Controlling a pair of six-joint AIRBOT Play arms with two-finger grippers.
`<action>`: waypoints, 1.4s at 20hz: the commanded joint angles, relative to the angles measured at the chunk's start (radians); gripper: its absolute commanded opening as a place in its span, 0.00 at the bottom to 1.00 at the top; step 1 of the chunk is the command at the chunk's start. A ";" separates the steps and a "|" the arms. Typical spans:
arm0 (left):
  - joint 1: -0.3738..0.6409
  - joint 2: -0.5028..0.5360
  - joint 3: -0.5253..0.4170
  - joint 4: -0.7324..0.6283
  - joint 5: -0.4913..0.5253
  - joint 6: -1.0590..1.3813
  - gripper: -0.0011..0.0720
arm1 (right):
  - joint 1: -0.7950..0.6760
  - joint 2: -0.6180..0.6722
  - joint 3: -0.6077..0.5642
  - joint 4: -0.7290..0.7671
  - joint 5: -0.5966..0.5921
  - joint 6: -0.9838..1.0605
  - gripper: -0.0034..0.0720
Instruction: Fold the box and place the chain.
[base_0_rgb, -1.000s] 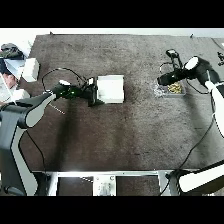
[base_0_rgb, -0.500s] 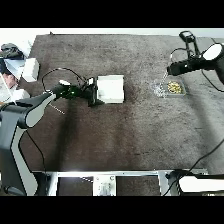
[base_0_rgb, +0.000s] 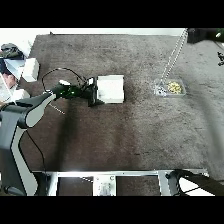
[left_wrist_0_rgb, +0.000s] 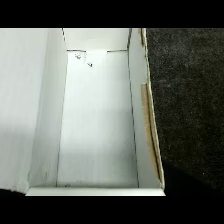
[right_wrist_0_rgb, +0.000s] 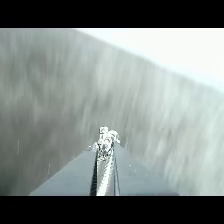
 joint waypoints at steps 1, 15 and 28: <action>0.000 -0.001 0.000 0.000 0.000 0.000 0.41 | 0.071 0.065 0.062 0.005 -0.159 -0.008 0.02; 0.000 -0.001 0.000 0.000 0.000 0.000 0.40 | 0.425 -0.082 0.080 0.047 -0.066 -0.021 0.02; 0.000 -0.001 0.000 0.000 0.000 0.000 0.40 | 0.520 -0.456 0.078 0.089 0.066 0.033 0.02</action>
